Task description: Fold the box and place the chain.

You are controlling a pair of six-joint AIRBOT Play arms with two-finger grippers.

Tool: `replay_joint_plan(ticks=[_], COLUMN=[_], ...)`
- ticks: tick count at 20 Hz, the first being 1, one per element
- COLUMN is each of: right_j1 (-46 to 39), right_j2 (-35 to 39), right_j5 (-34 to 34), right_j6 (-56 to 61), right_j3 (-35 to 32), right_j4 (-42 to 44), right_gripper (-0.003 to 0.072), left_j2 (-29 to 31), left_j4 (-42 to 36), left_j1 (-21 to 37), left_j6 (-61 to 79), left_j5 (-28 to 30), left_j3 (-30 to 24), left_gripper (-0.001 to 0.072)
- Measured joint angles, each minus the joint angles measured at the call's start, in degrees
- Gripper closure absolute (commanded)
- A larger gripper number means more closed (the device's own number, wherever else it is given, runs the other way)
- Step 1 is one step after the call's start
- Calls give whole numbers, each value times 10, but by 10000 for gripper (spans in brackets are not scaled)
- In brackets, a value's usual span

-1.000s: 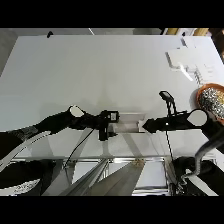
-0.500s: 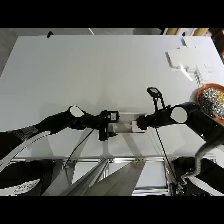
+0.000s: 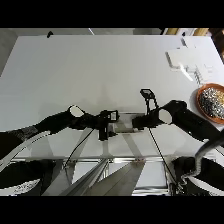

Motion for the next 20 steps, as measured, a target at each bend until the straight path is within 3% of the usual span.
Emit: replay_joint_plan(ticks=[4,14,18,20], right_j1=[9,31,38,39], right_j2=[-30,-76,-85,-87], right_j5=[17,29,34,38], right_j6=[45,106,108,111], right_j3=[16,39,40,41], right_j4=[-28,-56,-61,-63], right_gripper=[429,429,549,650], left_j2=[0,0,0,0], left_j4=[0,0,0,0], left_j1=[0,0,0,0], left_j6=[0,1,1,1], left_j5=[0,0,0,0], left_j3=[0,0,0,0], left_gripper=[365,365,365,365])
